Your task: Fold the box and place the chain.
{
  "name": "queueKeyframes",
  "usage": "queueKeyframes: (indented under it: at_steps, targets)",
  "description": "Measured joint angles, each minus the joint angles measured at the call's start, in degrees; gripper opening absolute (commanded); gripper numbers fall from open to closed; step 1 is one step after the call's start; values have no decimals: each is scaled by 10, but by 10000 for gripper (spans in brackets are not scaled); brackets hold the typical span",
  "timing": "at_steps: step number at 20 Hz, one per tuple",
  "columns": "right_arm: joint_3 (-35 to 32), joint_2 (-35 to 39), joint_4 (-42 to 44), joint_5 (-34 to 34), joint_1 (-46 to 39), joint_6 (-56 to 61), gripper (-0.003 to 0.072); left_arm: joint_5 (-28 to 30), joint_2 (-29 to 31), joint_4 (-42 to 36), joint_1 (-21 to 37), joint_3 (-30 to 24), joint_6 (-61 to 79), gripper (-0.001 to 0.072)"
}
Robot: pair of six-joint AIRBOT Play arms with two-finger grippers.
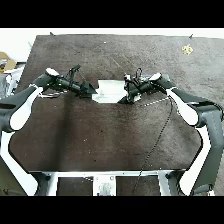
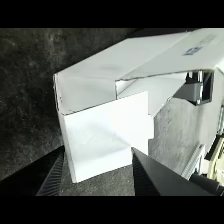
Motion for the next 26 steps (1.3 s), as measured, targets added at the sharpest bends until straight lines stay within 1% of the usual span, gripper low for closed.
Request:
queueKeyframes:
  at_steps: [2,15,19,26]
  targets:
    - [0,0,0,0,0,0,442,-2,0,16,-7,12,-12,462]
    - [0,0,0,0,0,0,442,12,0,211,-92,130,-193,462]
    - [0,0,0,0,0,0,442,28,0,261,-118,142,-242,462]
    - [0,0,0,0,0,0,442,61,0,334,-152,146,-308,462]
